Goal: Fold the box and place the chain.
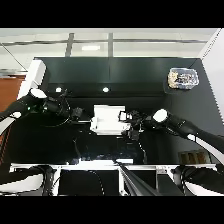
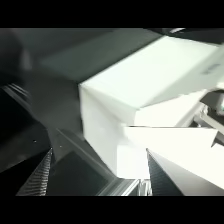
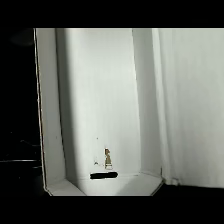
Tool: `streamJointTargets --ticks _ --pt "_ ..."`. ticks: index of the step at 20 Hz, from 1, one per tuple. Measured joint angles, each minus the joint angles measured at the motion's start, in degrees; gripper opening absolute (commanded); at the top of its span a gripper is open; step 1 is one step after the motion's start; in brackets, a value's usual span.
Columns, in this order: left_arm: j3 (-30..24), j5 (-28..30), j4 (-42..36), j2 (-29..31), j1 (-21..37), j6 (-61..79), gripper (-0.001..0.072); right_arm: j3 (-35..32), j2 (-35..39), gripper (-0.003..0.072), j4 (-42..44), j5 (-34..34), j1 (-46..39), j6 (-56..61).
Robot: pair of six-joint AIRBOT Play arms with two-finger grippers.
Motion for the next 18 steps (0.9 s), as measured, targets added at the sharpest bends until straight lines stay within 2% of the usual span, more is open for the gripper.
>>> streamJointTargets --ticks 4,5,9,18 --pt "1.20 -0.57 0.09 -0.02 -2.60 0.52 0.0702 0.00 0.00 0.0078 0.00 0.00 0.00 0.00" --pt "1.36 -0.11 0.20 -0.02 -3.26 0.48 0.0679 0.00 0.00 0.0078 0.00 0.00 0.00 0.00" --pt "1.62 0.76 0.68 -0.02 -5.03 -4.57 0.0674 0.00 0.00 0.0078 0.00 0.00 0.00 0.00" --pt "3.02 6.23 4.39 0.87 -10.64 -16.17 0.0673 0.00 0.00 0.0078 0.00 -0.02 0.00 0.02"
